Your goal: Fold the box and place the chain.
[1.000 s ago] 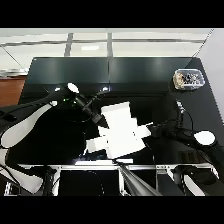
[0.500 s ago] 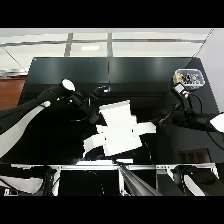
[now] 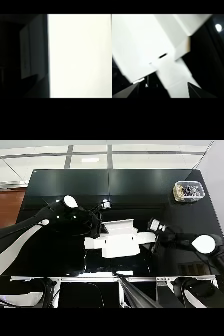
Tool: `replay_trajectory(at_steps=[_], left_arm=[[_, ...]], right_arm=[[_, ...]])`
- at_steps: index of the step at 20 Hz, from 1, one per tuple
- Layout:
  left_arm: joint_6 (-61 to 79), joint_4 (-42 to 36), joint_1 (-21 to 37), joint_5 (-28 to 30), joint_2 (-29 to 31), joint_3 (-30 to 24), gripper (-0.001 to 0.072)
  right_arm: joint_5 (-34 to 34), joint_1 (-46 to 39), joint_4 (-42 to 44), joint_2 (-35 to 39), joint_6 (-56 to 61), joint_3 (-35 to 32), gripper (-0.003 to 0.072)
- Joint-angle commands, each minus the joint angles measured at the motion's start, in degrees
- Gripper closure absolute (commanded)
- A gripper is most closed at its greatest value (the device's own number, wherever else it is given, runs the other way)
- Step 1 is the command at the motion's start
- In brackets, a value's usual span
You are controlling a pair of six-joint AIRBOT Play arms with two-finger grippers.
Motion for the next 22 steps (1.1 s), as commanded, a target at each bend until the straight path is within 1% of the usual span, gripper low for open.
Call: replay_trajectory(at_steps=[1, 3, 7, 10, 12, 16, 19, 20, 22], left_arm=[[2.45, 1.44, -0.44, 4.02, 0.11, -0.13, 0.0683], [2.47, 1.55, -0.5, 2.75, 0.11, -0.13, 0.0682], [2.47, 1.68, -0.46, 1.66, 0.11, -0.13, 0.0682], [2.47, 1.66, -0.46, 1.42, 0.11, -0.13, 0.0682], [2.47, 1.66, -0.46, 1.44, 0.11, -0.13, 0.0682], [2.47, 1.62, -0.46, 1.44, 0.11, -0.13, 0.0681], [2.45, 1.62, -0.46, 1.42, 0.11, -0.13, 0.0681], [2.47, 1.62, -0.46, 1.44, 0.11, -0.13, 0.0681], [2.47, 1.62, -0.46, 1.42, 0.11, -0.13, 0.0681]], right_arm=[[-2.29, 3.58, -0.11, -0.92, -7.32, -3.67, -0.0017], [-2.69, 4.28, 1.07, -3.48, -8.37, -3.67, -0.0017], [-4.2, 4.33, 11.5, -9.86, -21.92, -3.54, -0.0017], [-5.46, 4.35, 12.0, -12.94, -23.89, -3.45, -0.0017], [-6.34, 5.07, 14.05, -13.33, -24.68, -3.48, -0.0017], [-13.79, 8.2, 14.88, -15.8, -24.7, -3.41, -0.0017], [-12.98, 9.29, 16.09, -17.44, -27.87, -2.05, -0.0017], [-12.22, 8.13, 15.93, -17.53, -28.98, -0.66, -0.0017], [-10.54, 5.57, 18.4, -17.53, -29.79, 2.03, -0.0017]])
